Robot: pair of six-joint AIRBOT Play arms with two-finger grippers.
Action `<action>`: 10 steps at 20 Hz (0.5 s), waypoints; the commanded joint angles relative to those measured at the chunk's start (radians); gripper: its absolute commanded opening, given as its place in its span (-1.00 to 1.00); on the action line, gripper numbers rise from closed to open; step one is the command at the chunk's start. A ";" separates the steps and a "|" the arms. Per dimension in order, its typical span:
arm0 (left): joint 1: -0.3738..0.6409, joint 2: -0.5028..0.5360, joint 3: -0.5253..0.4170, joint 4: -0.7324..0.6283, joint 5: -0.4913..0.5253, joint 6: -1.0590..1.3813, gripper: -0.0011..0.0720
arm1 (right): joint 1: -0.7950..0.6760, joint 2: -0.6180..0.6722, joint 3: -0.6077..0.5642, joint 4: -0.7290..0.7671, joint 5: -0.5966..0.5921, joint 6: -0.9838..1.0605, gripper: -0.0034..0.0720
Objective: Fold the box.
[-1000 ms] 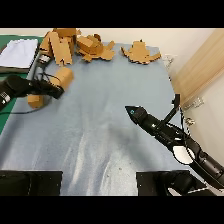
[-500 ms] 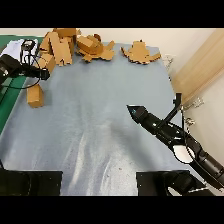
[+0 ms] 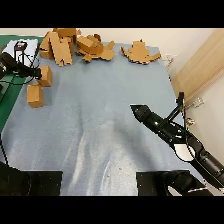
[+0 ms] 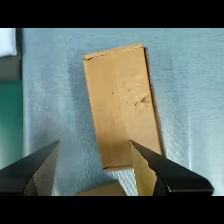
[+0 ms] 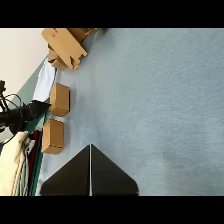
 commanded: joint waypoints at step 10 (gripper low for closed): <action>-0.143 0.165 0.198 -0.169 -0.334 -0.005 0.96 | 0.000 0.000 0.001 -0.095 0.140 -0.028 -0.90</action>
